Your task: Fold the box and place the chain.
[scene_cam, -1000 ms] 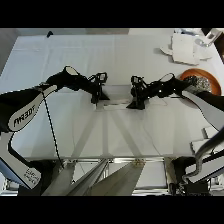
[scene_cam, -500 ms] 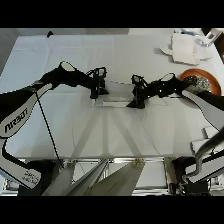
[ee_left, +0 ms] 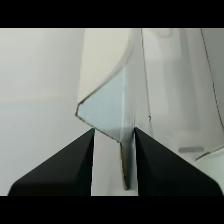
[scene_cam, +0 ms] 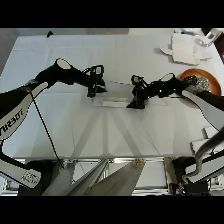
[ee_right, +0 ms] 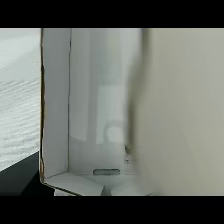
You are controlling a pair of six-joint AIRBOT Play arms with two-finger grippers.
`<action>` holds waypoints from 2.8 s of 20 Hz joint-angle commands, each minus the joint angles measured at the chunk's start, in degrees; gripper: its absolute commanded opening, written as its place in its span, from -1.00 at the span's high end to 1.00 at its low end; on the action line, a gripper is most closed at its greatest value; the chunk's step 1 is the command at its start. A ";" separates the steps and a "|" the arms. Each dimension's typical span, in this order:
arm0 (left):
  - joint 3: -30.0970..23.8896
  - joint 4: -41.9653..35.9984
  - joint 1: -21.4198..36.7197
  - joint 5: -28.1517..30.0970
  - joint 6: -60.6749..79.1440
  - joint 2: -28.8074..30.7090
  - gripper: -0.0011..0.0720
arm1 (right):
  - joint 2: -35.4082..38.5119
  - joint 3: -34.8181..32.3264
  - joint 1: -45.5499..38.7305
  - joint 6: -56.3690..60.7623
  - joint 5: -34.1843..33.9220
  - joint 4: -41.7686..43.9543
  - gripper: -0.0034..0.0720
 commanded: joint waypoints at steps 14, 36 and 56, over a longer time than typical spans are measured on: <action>0.00 9.62 3.87 2.21 0.37 2.36 0.21 | 0.04 0.00 0.02 -0.07 -0.04 0.11 -0.60; -14.01 -16.92 -5.51 9.55 -7.34 15.08 0.94 | 0.04 0.00 0.02 -0.07 -0.04 0.11 -0.60; -13.99 -7.08 -6.12 30.91 -37.59 5.66 0.95 | 0.04 0.00 0.02 -0.04 -0.04 0.11 -0.60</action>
